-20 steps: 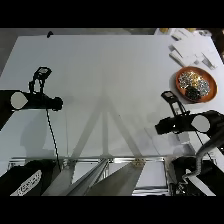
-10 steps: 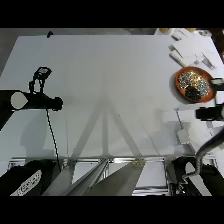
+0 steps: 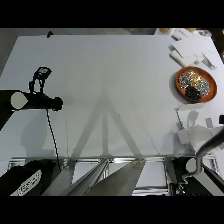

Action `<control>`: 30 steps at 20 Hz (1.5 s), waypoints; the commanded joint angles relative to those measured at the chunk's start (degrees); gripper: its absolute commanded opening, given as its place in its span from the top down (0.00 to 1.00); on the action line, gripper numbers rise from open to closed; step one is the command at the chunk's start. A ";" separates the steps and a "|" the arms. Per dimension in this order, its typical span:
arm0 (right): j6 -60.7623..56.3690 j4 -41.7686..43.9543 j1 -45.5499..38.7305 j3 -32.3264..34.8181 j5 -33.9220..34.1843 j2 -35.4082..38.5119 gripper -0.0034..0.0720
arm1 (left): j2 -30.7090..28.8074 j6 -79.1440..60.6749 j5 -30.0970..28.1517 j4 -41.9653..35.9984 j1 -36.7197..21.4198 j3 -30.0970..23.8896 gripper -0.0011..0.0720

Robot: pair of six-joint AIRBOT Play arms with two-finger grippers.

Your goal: Fold the box and place the chain.

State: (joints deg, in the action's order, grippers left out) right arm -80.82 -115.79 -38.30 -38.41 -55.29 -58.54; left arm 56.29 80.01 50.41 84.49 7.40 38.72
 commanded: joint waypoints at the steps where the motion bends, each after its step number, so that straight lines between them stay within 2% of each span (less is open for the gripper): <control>1: 4.04 -0.57 -1.16 -1.81 -4.00 -5.35 0.37 | -0.04 -0.02 -0.02 0.00 -0.02 0.00 0.36; 3: 4.66 0.55 -1.16 -1.81 -4.52 -7.52 0.37 | -0.04 -0.02 0.00 0.00 -0.02 0.00 0.36; 5: 4.83 0.52 -1.16 -1.81 -5.25 -9.84 0.46 | -0.04 -0.02 -0.02 0.00 -0.02 0.00 0.36; 8: 5.31 0.70 -0.17 -1.81 -4.96 -10.60 0.91 | -0.04 -0.02 -0.02 0.00 -0.02 0.00 0.36; 9: 6.38 0.96 1.36 -1.81 -5.60 -10.19 0.93 | -0.04 -0.02 -0.02 0.00 -0.02 0.00 0.36; 13: 6.27 7.21 11.43 -1.79 -9.11 -6.38 0.93 | -0.04 -0.02 -0.02 0.00 -0.02 0.00 0.36; 17: 6.32 22.38 23.02 -0.81 -12.04 -0.79 0.93 | -0.04 -0.02 -0.04 0.00 -0.02 0.00 0.36; 20: 5.62 31.21 31.95 4.55 -8.72 5.03 0.93 | -0.04 -0.02 -0.02 0.00 -0.02 0.00 0.36; 23: 2.16 41.31 41.22 11.78 -1.73 12.76 0.93 | -0.04 -0.02 -0.02 0.00 -0.02 0.00 0.36; 26: -4.44 42.36 51.17 15.89 3.80 19.91 0.93 | -0.04 -0.04 -0.02 0.02 -0.02 0.00 0.36; 30: -8.35 42.10 61.57 16.52 4.20 22.60 0.93 | -0.04 -0.02 0.00 0.00 -0.02 0.00 0.36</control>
State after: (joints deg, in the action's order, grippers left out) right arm -85.38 -75.33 16.01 -23.22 -53.41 -38.52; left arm 56.29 79.99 50.39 84.47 7.40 38.72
